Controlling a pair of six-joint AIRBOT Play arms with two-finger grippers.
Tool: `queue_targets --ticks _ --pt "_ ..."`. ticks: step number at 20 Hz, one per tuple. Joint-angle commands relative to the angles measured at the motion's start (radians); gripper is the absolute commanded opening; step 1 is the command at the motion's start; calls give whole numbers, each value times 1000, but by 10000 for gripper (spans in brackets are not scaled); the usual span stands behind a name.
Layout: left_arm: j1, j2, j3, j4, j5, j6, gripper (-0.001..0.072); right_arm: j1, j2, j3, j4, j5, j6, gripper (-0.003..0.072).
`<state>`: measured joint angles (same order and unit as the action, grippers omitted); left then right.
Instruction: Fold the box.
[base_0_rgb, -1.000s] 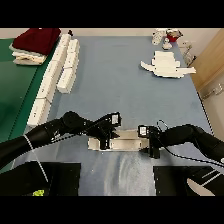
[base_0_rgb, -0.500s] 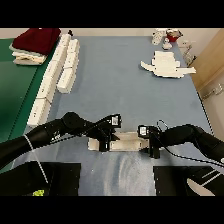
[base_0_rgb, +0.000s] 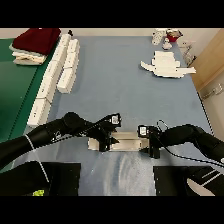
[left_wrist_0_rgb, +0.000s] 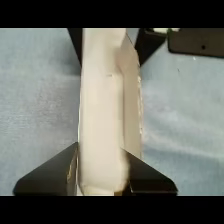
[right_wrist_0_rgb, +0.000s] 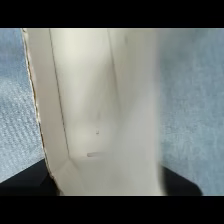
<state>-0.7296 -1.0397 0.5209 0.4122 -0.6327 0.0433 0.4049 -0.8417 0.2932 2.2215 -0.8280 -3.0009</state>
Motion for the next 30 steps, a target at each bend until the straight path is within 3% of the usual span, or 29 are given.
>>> queue_targets --ticks 1,2,3,4,9,10,11,12,15,17,20,23,27,30 --pt "2 37 1 1 2 -87 328 0 0 1 0 0 0 509" --pt "2 63 1 24 0 -139 361 0 0 1 0 1 0 508" --pt "2 96 1 65 -3 -219 552 0 0 1 0 0 0 509" --pt "2 129 1 118 -3 -322 605 0 0 1 0 0 0 508" --pt "6 301 1 570 -74 -937 583 0 0 1 0 0 0 509" --pt "17 325 1 626 -114 -1054 399 0 0 1 0 0 0 509" --pt "33 345 1 662 -170 -1130 17 0 0 1 0 0 0 509" --pt "46 356 0 666 -218 -1165 13 0 0 1 0 0 0 509" --pt "43 359 -7 601 -271 -1308 13 0 0 1 0 0 0 509" --pt "12 347 -25 459 -254 -1308 13 0 0 1 0 0 0 509" --pt "-10 227 -11 240 -247 -1334 13 0 0 1 0 0 0 509" --pt "35 54 96 133 -259 -1257 13 0 0 1 0 1 0 509" --pt "142 -102 297 121 -345 -1240 13 0 0 1 0 0 0 509" --pt "194 -202 335 71 -367 -1239 13 0 0 1 0 0 0 508"
